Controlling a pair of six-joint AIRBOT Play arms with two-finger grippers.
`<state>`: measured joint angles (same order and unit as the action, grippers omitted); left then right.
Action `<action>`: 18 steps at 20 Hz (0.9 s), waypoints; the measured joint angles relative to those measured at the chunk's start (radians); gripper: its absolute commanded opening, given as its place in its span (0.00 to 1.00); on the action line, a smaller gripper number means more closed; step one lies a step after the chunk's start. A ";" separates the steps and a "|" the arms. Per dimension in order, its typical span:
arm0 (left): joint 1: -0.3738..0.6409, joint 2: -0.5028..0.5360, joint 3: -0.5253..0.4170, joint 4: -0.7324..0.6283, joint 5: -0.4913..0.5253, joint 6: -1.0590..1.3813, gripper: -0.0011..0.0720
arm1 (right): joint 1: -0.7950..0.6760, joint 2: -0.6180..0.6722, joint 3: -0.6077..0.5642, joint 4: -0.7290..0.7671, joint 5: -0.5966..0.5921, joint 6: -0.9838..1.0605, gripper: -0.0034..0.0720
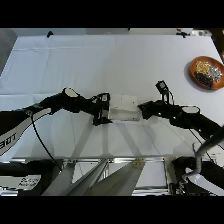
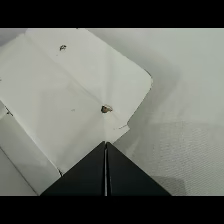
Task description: Fold the box and place the chain.
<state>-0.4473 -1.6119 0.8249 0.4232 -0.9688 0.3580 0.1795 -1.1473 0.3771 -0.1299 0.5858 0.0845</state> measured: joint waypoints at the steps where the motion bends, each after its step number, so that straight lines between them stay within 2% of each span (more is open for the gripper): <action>1: 0.000 0.000 0.000 0.000 0.000 0.000 0.49 | 0.000 -0.005 0.000 -0.005 0.004 0.006 0.06; 6: 0.000 0.000 0.000 0.000 0.000 0.000 0.49 | 0.000 -0.005 0.025 -0.028 0.070 0.038 0.06; 10: 0.000 0.000 0.000 0.000 0.000 0.000 0.49 | 0.000 0.063 0.057 -0.091 0.136 0.079 0.06; 14: 0.000 0.000 0.000 0.000 0.000 0.000 0.49 | 0.000 0.201 0.068 -0.330 0.223 0.146 0.06; 18: 0.000 0.000 0.000 0.000 0.000 0.000 0.49 | 0.000 0.330 0.071 -0.655 0.413 0.200 0.06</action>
<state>-0.4473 -1.6119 0.8249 0.4236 -0.9691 0.3580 0.1791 -0.8169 0.4477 -0.7853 0.9989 0.2844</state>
